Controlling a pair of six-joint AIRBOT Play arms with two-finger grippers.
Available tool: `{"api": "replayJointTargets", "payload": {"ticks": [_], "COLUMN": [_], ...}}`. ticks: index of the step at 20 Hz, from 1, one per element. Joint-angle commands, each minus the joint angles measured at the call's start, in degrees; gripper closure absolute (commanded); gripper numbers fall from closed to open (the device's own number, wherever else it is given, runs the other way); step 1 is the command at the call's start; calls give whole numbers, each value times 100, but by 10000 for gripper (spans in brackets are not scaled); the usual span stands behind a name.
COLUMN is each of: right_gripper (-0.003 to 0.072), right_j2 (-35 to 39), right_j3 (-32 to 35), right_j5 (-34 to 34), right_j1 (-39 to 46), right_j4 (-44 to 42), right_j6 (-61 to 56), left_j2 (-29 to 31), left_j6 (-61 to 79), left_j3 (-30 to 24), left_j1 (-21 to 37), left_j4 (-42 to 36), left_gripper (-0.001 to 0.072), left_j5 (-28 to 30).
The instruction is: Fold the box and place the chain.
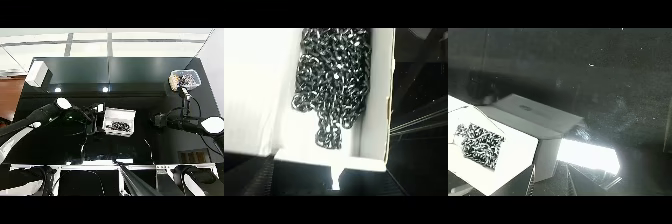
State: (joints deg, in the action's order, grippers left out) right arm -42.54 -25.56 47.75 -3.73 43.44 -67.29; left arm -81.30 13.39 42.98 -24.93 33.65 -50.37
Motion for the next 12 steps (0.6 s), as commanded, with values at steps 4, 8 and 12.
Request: {"api": "replayJointTargets", "payload": {"ticks": [4,8,12], "right_gripper": [431,429,53], "right_j2": [7,7,-181], "right_j3": [-2,-2,-264], "right_j5": [-50,-59,-999], "right_j1": [0,-2,-31], "right_j4": [15,-59,-992], "right_j6": [4,2,33], "left_j2": [-39,-39,-39], "left_j6": [-35,-479,-944], "left_j3": [55,57,59], "left_j1": [-146,-144,-133], "left_j4": [-2,17,15], "left_gripper": [112,244,246], "left_j5": [-407,-249,50]}}
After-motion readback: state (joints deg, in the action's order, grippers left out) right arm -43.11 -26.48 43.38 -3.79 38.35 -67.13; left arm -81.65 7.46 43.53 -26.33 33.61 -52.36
